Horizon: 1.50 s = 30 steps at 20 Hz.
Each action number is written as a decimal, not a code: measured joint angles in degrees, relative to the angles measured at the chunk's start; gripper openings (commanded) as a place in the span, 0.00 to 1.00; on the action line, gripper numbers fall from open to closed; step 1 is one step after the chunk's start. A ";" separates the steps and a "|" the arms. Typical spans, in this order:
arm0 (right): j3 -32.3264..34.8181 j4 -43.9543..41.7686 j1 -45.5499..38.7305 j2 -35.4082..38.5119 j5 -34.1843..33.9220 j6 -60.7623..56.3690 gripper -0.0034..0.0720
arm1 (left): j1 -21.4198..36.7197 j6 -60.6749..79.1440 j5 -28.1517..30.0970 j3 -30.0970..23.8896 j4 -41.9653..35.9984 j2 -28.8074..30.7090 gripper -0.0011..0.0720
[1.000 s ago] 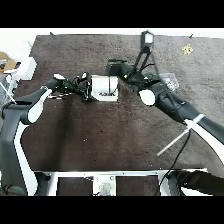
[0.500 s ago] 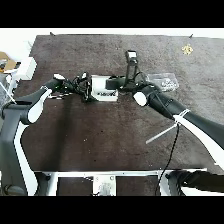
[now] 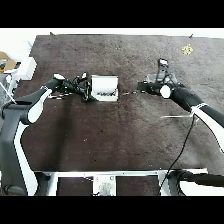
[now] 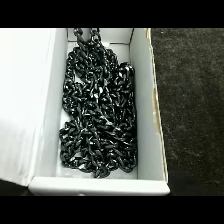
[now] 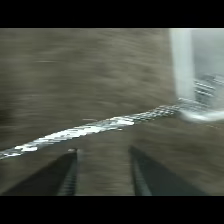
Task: Fold the box and place the chain.
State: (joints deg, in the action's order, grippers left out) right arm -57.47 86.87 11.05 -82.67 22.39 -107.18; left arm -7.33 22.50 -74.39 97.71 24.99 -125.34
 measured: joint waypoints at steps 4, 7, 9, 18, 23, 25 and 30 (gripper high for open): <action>2.27 -2.16 -3.19 -0.87 -3.87 -0.74 0.46 | 0.00 0.00 0.00 0.00 0.00 0.00 0.39; 2.78 -4.87 -3.85 -3.10 -7.19 -0.85 0.49 | 0.00 0.02 0.02 0.00 0.00 0.00 0.39; 2.93 -6.60 -4.00 -5.11 -9.51 -0.94 0.49 | 0.00 0.02 0.00 0.00 0.00 0.00 0.39; 0.00 -13.42 -2.14 -11.58 -17.38 -1.07 0.04 | 0.00 0.02 0.00 0.00 0.02 0.00 0.39; -0.48 -10.14 1.16 -3.69 -17.49 -0.57 0.04 | 0.00 0.00 0.00 0.00 0.00 0.00 0.39; -0.52 -7.58 3.61 1.51 -17.33 -0.50 0.04 | 0.00 0.02 0.02 0.00 0.00 0.00 0.39; -0.57 -3.06 10.88 11.39 -19.69 -0.39 0.04 | 0.00 0.00 0.00 0.00 0.00 0.00 0.39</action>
State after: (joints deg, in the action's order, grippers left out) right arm -58.04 83.81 21.93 -71.29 2.70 -107.57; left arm -7.33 22.50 -74.39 97.71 24.99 -125.34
